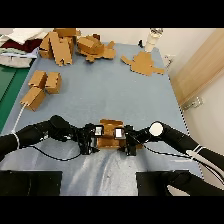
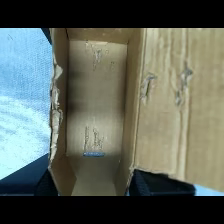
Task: Fold the box.
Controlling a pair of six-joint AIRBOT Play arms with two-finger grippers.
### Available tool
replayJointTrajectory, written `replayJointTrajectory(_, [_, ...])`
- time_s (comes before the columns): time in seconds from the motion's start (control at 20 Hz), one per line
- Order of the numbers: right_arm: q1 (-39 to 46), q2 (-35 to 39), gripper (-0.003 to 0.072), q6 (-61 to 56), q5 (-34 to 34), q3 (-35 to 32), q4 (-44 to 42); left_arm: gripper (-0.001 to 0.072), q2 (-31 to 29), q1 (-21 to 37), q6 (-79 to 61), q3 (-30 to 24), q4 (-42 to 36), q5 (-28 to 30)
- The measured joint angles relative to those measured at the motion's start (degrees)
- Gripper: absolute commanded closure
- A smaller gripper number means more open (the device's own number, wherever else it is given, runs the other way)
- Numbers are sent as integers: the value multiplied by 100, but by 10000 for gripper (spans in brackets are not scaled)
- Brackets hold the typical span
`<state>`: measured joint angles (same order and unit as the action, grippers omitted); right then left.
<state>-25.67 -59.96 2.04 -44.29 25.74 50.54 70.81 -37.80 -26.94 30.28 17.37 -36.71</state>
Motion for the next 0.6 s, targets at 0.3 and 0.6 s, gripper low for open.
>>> replayJointTrajectory(0.3, [0,0,177,-4,-2,0,2,41,-11,-26,234,0,162,236])
replayJointTrajectory(0.6, [0,-2,177,-7,0,0,2,227,-11,-11,251,0,188,223])
